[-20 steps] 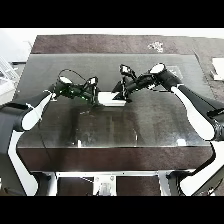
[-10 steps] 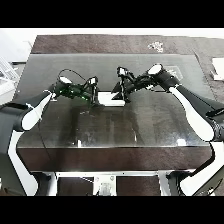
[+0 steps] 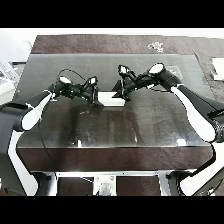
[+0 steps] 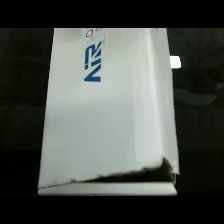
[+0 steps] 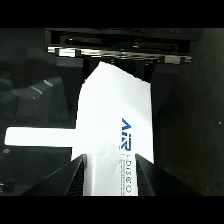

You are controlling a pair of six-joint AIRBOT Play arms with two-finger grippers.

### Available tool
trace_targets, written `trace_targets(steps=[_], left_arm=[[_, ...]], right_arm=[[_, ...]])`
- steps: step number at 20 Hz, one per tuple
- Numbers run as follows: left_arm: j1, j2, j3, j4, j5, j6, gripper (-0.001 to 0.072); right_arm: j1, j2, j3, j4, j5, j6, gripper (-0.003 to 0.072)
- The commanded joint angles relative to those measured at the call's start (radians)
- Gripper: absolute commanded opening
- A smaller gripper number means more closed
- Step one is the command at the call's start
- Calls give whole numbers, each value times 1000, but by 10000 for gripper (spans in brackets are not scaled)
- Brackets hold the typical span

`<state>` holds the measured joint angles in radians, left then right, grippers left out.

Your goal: Fold the box and place the chain.

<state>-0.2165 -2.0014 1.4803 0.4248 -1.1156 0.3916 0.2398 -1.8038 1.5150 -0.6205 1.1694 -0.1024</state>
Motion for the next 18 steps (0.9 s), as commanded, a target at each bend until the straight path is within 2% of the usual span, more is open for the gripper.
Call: trace_targets(steps=[1, 7, 12, 18], left_arm=[[-1, 1, 1, 0, -3, 2, 487], [-1, 1, 1, 0, -3, 2, 487], [-1, 1, 1, 0, -3, 2, 487], [-1, 1, 1, 0, -3, 2, 487]], right_arm=[[-3, 11, 8, 23, -22, -11, 354], [-18, 24, -9, 31, -31, -14, 353], [-19, 25, -37, 29, -119, -14, 336], [-17, 25, -38, 30, -79, -11, 336]])
